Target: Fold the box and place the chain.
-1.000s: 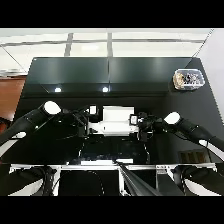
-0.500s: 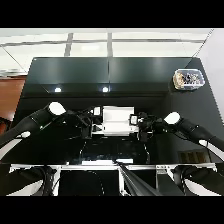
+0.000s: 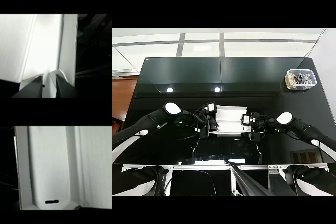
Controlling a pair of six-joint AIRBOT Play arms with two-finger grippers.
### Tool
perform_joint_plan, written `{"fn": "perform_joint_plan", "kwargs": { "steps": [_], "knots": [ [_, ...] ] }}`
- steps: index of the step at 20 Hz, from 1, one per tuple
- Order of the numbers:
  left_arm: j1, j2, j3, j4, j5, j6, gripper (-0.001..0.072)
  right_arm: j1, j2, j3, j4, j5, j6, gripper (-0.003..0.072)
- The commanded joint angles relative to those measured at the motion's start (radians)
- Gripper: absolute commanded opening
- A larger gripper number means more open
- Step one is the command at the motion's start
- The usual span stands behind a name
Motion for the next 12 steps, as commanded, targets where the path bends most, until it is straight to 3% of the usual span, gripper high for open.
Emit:
{"fn": "perform_joint_plan", "kwargs": {
  "steps": [1,4,5,7,8,9,10,12],
  "knots": [
    [-0.018,-0.026,0.001,-0.032,0.034,0.0,0.0212,0.001,-0.001,0.0,0.0,0.0,0.0,0.0414],
    [-0.017,-0.025,0.001,-0.014,0.066,0.0,0.0202,0.001,-0.001,0.0,0.0,0.0,0.0,0.0414],
    [-0.017,-0.025,0.001,0.0,0.066,0.0,0.0161,0.001,-0.001,0.0,0.0,0.0,0.0,0.0414],
    [-0.019,-0.025,0.001,0.027,0.066,0.0,0.017,0.001,-0.001,0.0,0.0,0.0,0.0,0.0414],
    [-0.019,-0.025,0.001,0.022,0.066,0.0,0.0293,0.001,-0.001,0.0,0.0,0.0,0.0,0.0414],
    [-0.019,-0.025,0.001,0.014,0.069,0.0,0.0467,0.001,-0.001,0.0,0.0,0.0,0.0,0.0414],
    [-0.019,-0.025,0.002,0.016,0.066,0.0,0.047,0.001,-0.001,0.0,0.0,0.0,0.0,0.0414],
    [-0.019,-0.024,0.013,0.015,0.058,-0.008,0.0255,0.001,-0.001,0.0,0.0,0.0,0.0,0.0414]
  ]
}}
